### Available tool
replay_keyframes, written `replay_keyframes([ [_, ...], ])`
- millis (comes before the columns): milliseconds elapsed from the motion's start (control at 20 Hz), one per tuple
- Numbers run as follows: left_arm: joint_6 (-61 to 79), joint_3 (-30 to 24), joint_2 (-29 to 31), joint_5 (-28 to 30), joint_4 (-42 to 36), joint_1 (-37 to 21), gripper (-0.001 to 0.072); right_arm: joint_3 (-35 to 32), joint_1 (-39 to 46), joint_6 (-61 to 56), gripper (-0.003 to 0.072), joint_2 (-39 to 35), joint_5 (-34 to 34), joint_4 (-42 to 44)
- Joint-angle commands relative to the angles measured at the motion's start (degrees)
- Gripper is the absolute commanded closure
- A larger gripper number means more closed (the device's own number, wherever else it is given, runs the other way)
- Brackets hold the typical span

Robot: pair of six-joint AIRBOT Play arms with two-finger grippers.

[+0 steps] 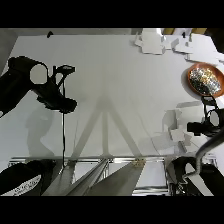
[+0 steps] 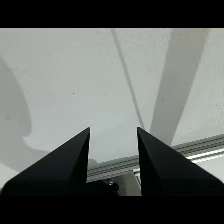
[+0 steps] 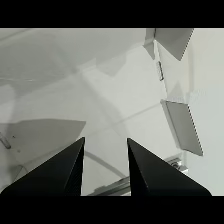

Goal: Fold the box and place the chain.

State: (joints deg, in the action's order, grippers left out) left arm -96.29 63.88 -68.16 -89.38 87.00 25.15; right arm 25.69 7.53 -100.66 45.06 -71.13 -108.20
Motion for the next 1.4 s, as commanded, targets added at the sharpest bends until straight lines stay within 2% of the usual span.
replay_keyframes([
  [0, 0.0, 0.0, 0.0, 0.0, 0.0, 0.0, 0.0376, 0.0, 0.0, 0.0, 0.0412, 0.0, 0.0, 0.0],
  [400, 0.0, 0.0, 0.0, 0.0, 0.0, 0.0, 0.0376, 0.0, 0.0, 0.0, 0.0412, 0.0, 0.0, 0.0],
  [600, 0.0, 0.0, 0.0, 0.0, 0.0, 0.0, 0.0376, 0.0, 0.0, -0.3, 0.0413, 0.0, 7.6, 0.8],
  [700, 0.0, 0.0, 0.0, 0.0, 0.0, 0.0, 0.0376, 0.3, 0.0, -0.3, 0.0414, 0.0, 8.6, 4.7],
  [800, 0.0, 0.0, 0.0, 0.0, 0.0, 0.0, 0.0376, 4.4, 0.0, 6.3, 0.0420, 0.0, 7.6, 7.4],
  [950, 0.0, 0.0, 0.0, 0.0, 0.0, 0.0, 0.0376, 16.4, 2.6, 14.2, 0.0420, 2.1, 0.0, 1.2],
  [1050, 0.0, 0.0, 0.0, 0.0, 0.0, 0.0, 0.0376, 23.0, 8.9, 20.7, 0.0319, 5.2, -2.9, -1.4],
  [1100, 0.0, 0.0, 0.0, 0.0, 0.0, 0.0, 0.0376, 24.1, 12.5, 20.9, 0.0222, 6.9, -1.2, -1.4],
  [1200, 0.0, 0.0, 0.0, 0.0, 0.0, 0.0, 0.0376, 24.1, 18.2, 25.1, 0.0096, 11.4, 0.1, -1.5],
  [1250, 0.0, 0.0, 0.0, 0.0, 0.0, 0.0, 0.0376, 24.1, 20.7, 26.5, 0.0051, 14.1, -0.3, -1.5],
  [1350, 0.0, 0.0, 0.0, 0.0, 0.0, 0.0, 0.0376, 24.1, 24.9, 28.5, 0.0045, 19.1, -1.3, -1.7],
])
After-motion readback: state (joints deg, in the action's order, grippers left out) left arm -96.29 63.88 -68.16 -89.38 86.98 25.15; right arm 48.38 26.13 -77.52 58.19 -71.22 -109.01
